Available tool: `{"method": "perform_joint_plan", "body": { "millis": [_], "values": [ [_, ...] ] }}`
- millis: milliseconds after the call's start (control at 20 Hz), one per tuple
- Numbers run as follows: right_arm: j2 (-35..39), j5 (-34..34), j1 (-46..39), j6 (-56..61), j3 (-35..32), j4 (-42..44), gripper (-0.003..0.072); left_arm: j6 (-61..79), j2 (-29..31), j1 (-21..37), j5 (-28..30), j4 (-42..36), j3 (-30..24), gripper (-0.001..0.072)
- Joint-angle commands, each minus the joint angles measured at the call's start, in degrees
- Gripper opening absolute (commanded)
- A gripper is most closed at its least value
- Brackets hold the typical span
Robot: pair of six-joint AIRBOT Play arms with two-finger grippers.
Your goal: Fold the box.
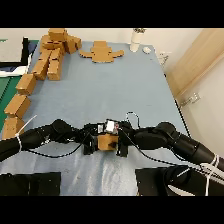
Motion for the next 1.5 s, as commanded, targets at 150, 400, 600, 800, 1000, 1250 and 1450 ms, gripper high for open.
{"method": "perform_joint_plan", "body": {
  "millis": [150,400,600,800,1000,1250,1450],
  "values": [
    [1.16,-3.17,1.46,-1.57,-0.22,-2.97,0.0593,0.00,-0.02,0.04,0.00,0.00,0.00,0.0614],
    [0.90,-2.19,1.49,-6.16,-0.24,-3.85,0.0591,0.00,-0.02,0.04,0.00,0.00,0.00,0.0614],
    [-0.42,0.44,2.91,-7.10,-0.24,-7.78,0.0590,0.00,-0.02,0.04,0.02,0.00,0.00,0.0614],
    [-0.85,2.19,7.30,-1.90,-0.24,-12.00,0.0587,0.00,-0.02,0.04,0.00,0.00,0.00,0.0614],
    [-0.85,2.38,11.80,7.80,-1.31,-20.92,0.0585,0.00,-0.02,0.04,0.00,0.00,0.00,0.0614],
    [-1.81,3.93,12.81,14.82,-2.01,-30.77,0.0574,0.00,-0.02,0.04,0.00,0.00,0.00,0.0614],
    [-2.19,4.94,12.87,14.82,-1.99,-30.97,0.0504,0.00,-0.02,0.04,0.00,0.00,0.00,0.0614]
  ]
}}
